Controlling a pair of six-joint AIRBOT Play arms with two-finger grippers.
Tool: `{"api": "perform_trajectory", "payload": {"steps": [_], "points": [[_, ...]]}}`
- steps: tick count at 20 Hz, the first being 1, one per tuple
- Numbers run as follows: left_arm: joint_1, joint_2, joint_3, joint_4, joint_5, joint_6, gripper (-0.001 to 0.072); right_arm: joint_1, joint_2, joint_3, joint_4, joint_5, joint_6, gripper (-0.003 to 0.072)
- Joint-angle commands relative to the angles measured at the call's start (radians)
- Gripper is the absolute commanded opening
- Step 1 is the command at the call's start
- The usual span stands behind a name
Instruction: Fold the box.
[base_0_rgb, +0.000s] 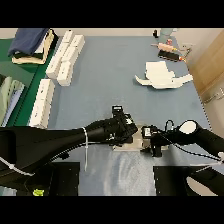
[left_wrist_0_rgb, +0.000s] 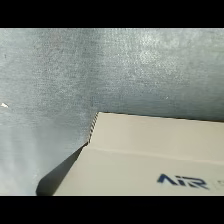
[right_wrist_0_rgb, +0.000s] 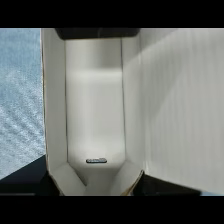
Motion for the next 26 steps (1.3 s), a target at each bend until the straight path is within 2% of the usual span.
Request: {"api": "perform_trajectory", "payload": {"steps": [1,2,3,10,17,19,20,21,22,23,26], "points": [[-0.003,-0.002,0.014,0.006,-0.054,0.006,0.0273,0.0,0.0,0.0,0.0,0.0,0.0,0.0452],[-0.002,0.0,0.023,0.006,-0.076,0.005,0.0461,0.0,0.0,0.0,0.0,0.0,0.0,0.0452],[0.0,0.003,0.034,0.008,-0.106,0.006,0.0493,0.0,0.0,0.0,0.0,0.0,0.0,0.0452],[0.0,0.013,0.104,0.018,-0.235,0.054,0.0492,0.0,0.0,0.0,0.0,0.0,0.001,0.0452],[0.0,0.013,0.209,0.013,-0.242,0.15,0.0492,0.0,0.0,0.001,0.0,0.0,0.0,0.0452],[0.0,0.013,0.237,0.012,-0.274,0.168,0.0491,0.0,0.0,0.0,0.0,0.0,0.001,0.0452],[-0.001,0.013,0.248,0.012,-0.299,0.178,0.0458,0.0,0.0,0.0,0.0,0.0,0.001,0.0452],[-0.001,0.013,0.258,0.011,-0.326,0.194,0.0353,0.0,0.0,0.0,0.0,0.0,0.001,0.0452],[-0.001,0.015,0.267,0.011,-0.349,0.22,0.0206,0.0,0.0,0.0,0.0,0.0,0.0,0.0453],[-0.001,0.017,0.273,0.011,-0.373,0.245,0.0012,0.0,0.0,0.001,0.0,0.0,0.001,0.0452],[-0.001,0.029,0.273,0.016,-0.414,0.33,0.0016,0.0,0.0,0.0,0.0,0.0,0.001,0.0452]]}}
